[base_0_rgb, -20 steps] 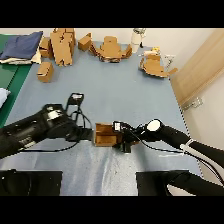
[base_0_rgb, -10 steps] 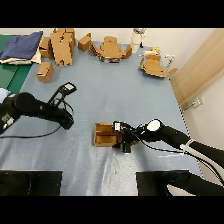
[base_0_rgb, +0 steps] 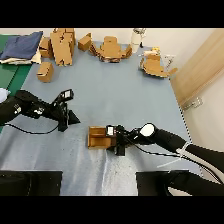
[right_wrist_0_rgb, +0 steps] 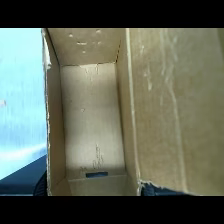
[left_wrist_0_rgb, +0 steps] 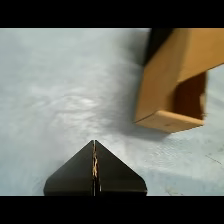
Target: Fold the box.
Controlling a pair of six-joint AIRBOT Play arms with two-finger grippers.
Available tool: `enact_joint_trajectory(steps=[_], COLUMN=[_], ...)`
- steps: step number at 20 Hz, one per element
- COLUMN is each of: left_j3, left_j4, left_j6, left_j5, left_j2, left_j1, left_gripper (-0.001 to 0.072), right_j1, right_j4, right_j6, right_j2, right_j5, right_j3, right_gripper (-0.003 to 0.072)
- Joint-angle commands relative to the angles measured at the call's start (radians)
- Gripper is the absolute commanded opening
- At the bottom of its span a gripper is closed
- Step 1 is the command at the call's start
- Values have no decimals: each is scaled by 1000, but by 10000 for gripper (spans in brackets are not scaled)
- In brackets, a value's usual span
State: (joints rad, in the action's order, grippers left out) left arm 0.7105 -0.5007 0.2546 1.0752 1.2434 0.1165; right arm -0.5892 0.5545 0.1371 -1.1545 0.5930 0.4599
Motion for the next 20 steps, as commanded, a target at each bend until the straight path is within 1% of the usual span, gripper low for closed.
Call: enact_joint_trajectory(steps=[1, 3, 6, 8, 10, 12, 13, 15, 18, 20], left_j3=[-47, -121, -235, -270, -282, -282, -282, -282, -282, -282], left_j4=[3, 3, 11, 11, 20, 39, 47, 48, 49, 49], left_j6=[101, 148, 206, 205, 200, 198, 198, 198, 198, 198], left_j5=[58, 34, -59, -72, -70, -76, -84, -116, -245, -311], left_j2=[-13, -70, -188, -220, -221, -221, -221, -211, -174, -157], left_j1=[62, 76, 75, 75, 79, 79, 80, 96, 163, 206], left_gripper=[11, 11, 13, 14, 19, 553, 667, 668, 669, 670], right_j1=[-68, -68, -68, -68, -68, -68, -68, -68, -73, -93], right_j4=[3, 3, 3, 3, 3, 3, 4, 7, 6, -10], right_j6=[-59, -59, -59, -59, -58, -58, -58, -58, -59, -59], right_j2=[0, 0, 0, 0, 1, 0, 0, 0, 1, 0], right_j5=[-134, -160, -180, -185, -188, -187, -187, -187, -176, -169], right_j3=[0, 0, 7, 12, 17, 17, 17, 17, 17, 16], right_gripper=[506, 506, 506, 505, 506, 506, 506, 506, 505, 506])
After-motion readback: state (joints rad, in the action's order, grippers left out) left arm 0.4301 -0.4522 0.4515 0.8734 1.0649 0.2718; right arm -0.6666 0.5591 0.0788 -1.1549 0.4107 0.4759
